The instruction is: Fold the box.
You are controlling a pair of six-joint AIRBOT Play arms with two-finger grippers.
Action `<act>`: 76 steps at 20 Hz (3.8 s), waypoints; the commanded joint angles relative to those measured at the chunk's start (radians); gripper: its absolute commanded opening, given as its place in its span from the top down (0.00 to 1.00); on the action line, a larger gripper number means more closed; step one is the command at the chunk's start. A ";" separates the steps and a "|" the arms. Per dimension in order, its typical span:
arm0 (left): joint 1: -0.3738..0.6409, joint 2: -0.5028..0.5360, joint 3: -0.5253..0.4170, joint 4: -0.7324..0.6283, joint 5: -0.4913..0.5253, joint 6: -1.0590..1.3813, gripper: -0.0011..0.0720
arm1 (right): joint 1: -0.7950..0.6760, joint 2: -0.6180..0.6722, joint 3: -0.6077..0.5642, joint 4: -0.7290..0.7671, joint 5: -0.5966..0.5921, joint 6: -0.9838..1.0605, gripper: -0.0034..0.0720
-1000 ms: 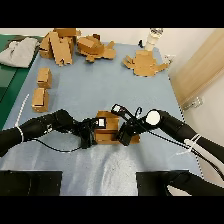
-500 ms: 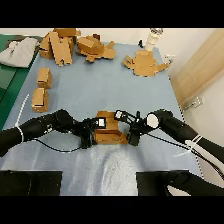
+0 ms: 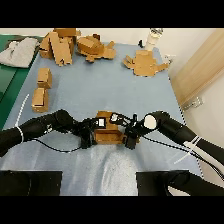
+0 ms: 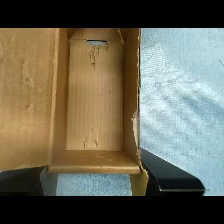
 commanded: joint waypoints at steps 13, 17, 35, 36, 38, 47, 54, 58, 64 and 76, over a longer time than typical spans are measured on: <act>0.000 -0.001 0.000 0.000 0.000 0.000 0.43 | 0.003 -0.071 0.000 0.291 -0.093 -0.003 0.57; 0.000 -0.001 0.000 0.000 -0.002 0.000 0.44 | 0.003 -0.095 0.000 0.336 -0.090 -0.003 0.54; 0.000 -0.001 0.000 0.000 -0.007 0.000 0.44 | -0.056 0.060 0.000 0.010 -0.026 0.490 0.95; 0.000 -0.001 0.000 0.000 -0.007 0.000 0.44 | -0.079 0.096 0.000 -0.040 0.003 0.558 0.95; 0.000 -0.001 0.000 0.000 -0.007 0.000 0.44 | -0.134 0.169 -0.003 -0.158 0.061 0.705 0.95; 0.000 -0.001 0.000 0.000 -0.007 -0.001 0.44 | -0.327 0.165 -0.134 -0.085 0.089 0.971 0.95; 0.000 -0.001 0.000 0.000 -0.007 -0.001 0.43 | -0.279 0.081 -0.188 0.305 -0.045 0.784 0.95; 0.000 -0.001 0.000 0.000 -0.007 -0.001 0.44 | -0.201 0.065 -0.188 0.352 -0.075 0.783 0.95; 0.000 0.000 0.001 0.000 -0.006 0.000 0.44 | -0.183 0.119 -0.154 0.370 -0.070 0.785 0.95; 0.000 0.000 0.001 -0.001 -0.004 0.000 0.44 | -0.186 0.188 -0.137 0.393 -0.038 0.794 0.64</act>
